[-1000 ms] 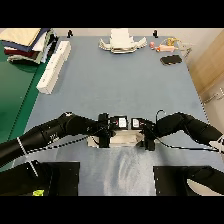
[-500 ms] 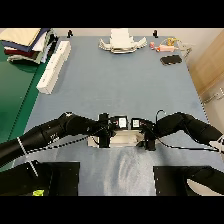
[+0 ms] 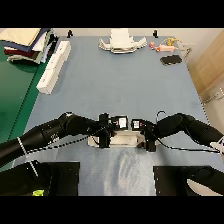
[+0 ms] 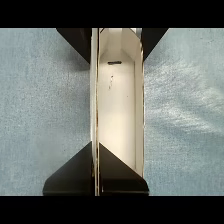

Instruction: Fold the box.

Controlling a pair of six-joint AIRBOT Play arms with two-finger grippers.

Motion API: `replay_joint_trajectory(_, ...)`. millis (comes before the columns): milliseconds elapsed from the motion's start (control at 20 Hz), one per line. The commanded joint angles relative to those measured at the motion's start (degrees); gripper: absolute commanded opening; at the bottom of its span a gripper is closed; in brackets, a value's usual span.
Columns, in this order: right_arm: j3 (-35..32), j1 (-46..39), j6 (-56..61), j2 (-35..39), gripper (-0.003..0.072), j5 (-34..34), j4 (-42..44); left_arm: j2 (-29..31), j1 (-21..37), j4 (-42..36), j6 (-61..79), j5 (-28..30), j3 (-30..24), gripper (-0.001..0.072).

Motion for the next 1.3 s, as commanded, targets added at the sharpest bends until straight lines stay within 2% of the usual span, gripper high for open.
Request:
replay_joint_trajectory(0, -1.16, 0.39, 0.02, 0.09, 0.0587, 1.99, 0.42, 0.07, 0.02, 0.07, 0.02, 0.0, 0.04, 0.0014)
replay_joint_trajectory(350, -1.31, 2.03, 0.02, 1.33, 0.0581, 3.63, 1.6, 0.07, 0.02, 0.07, 0.02, 0.0, 0.04, 0.0014)
replay_joint_trajectory(400, -1.31, 2.03, 0.02, 1.38, 0.0564, 3.61, 1.25, 0.07, 0.02, 0.07, 0.0, 0.0, 0.04, 0.0015)
replay_joint_trajectory(450, -1.38, 2.03, 0.02, 1.2, 0.0486, 3.63, 0.92, 0.07, 0.02, 0.07, 0.02, 0.0, 0.04, 0.0014)
replay_joint_trajectory(500, -1.68, 2.03, 0.02, 1.11, 0.0462, 3.85, 0.76, 0.07, 0.02, 0.07, 0.02, 0.0, 0.04, 0.0014)
replay_joint_trajectory(1250, -2.08, 2.03, 0.57, 1.27, 0.0462, 3.61, 0.33, 0.07, 0.02, 0.07, 0.02, 0.0, 0.04, 0.0014)
